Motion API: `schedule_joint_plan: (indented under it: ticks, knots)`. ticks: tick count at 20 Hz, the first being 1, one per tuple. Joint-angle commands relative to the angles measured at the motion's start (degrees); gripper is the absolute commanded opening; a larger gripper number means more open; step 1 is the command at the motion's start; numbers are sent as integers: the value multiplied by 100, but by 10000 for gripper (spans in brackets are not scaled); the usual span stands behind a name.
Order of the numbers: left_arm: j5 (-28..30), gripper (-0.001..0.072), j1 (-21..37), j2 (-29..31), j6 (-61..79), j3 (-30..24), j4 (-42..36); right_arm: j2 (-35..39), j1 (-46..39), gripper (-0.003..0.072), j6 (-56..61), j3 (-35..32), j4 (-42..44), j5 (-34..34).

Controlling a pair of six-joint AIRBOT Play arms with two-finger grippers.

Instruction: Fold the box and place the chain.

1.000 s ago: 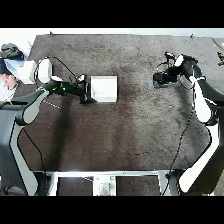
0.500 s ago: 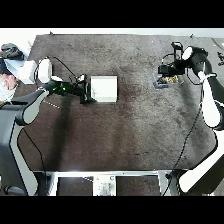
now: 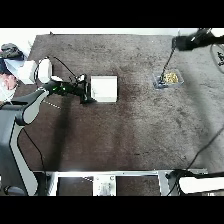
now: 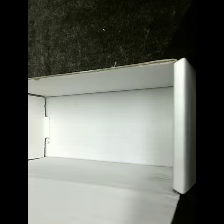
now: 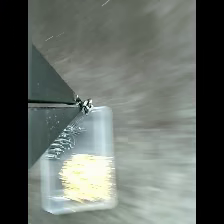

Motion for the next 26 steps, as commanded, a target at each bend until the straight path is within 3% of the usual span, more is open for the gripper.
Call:
schedule_joint_plan:
  ticks: [1,4,7,18,26]
  knots:
    - [0,553,-2,2,0,0,2,1010,352,9,-164,4,0,-892]
    - [0,553,-2,2,0,0,2,1567,918,10,-372,4,4,-1930]
    - [0,553,-2,2,2,0,2,1727,1537,10,-656,4,2,-2474]
    - [0,553,-2,2,2,0,2,1034,2997,10,-717,2,24,-2697]
    - [2,553,-2,2,2,0,2,466,3145,10,-693,2,170,-2492]
